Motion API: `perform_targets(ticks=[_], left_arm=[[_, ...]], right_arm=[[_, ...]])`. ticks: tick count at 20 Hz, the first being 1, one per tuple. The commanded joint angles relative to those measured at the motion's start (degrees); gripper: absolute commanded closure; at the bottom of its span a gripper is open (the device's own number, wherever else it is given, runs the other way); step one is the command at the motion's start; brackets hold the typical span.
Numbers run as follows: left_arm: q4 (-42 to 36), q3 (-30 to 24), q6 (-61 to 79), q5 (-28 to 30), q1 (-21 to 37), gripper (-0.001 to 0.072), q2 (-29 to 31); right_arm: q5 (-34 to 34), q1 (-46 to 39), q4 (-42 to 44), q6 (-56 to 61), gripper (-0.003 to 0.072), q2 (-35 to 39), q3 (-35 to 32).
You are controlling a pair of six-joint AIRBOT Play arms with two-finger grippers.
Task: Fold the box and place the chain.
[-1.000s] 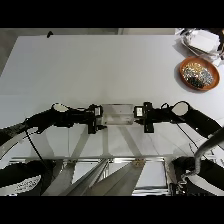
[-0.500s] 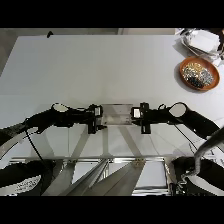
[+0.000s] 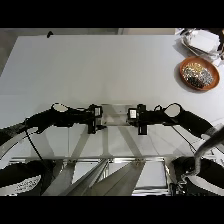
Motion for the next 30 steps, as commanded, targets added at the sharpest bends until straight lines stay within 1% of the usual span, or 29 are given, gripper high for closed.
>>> perform_targets(ticks=[1, 6, 10, 16, 17, 18, 19, 21, 22, 24, 27, 30], left_arm=[[-0.07, 0.04, -0.09, 0.04, 0.02, 0.0416, 0.02], [-0.07, 0.04, -0.09, 0.04, 0.02, 0.0416, 0.04], [-0.07, 0.04, -0.09, 0.04, 0.02, 0.0416, 0.02], [-0.07, 0.04, -0.09, 0.04, 0.02, 0.0416, 0.02], [-0.07, 0.04, -0.09, 0.04, 0.02, 0.0416, 0.02], [-0.04, 0.04, -0.09, 0.07, 0.02, 0.0416, 0.02], [-0.04, 0.04, -0.09, 0.04, 0.02, 0.0416, 0.02], [-0.07, 0.04, -0.09, 0.04, 0.02, 0.0416, 0.02], [-0.07, 0.04, -0.09, 0.04, 0.02, 0.0416, 0.02], [-0.04, 0.04, -0.09, 0.02, 0.02, 0.0416, 0.02], [-0.07, 0.04, -0.09, 0.04, 0.02, 0.0416, 0.02], [-0.07, 0.04, -0.09, 0.04, 0.02, 0.0416, 0.02]], right_arm=[[0.02, 0.28, 2.01, -1.55, 0.0482, -0.48, -0.02], [-0.46, 0.0, 2.08, -1.92, 0.0486, -0.37, -0.02], [0.94, -4.92, -0.85, -1.2, 0.0485, 3.5, -0.04], [11.23, -13.07, -12.07, 7.32, 0.0485, 13.4, -0.04], [13.0, -14.56, -13.18, 9.92, 0.0487, 14.88, -0.04], [14.38, -16.11, -13.73, 13.49, 0.0516, 16.13, -0.04], [15.58, -17.99, -14.05, 20.26, 0.0655, 17.18, -0.04], [15.65, -21.88, -15.06, 37.57, 0.0667, 17.53, -0.04], [15.58, -23.52, -17.57, 46.23, 0.0667, 17.25, -0.04], [15.04, -25.11, -21.55, 57.0, 0.0667, 15.93, -0.2], [13.99, -24.57, -20.37, 63.34, 0.0667, 11.54, -0.59], [12.5, -21.18, -14.88, 63.23, 0.067, 5.09, -0.59]])
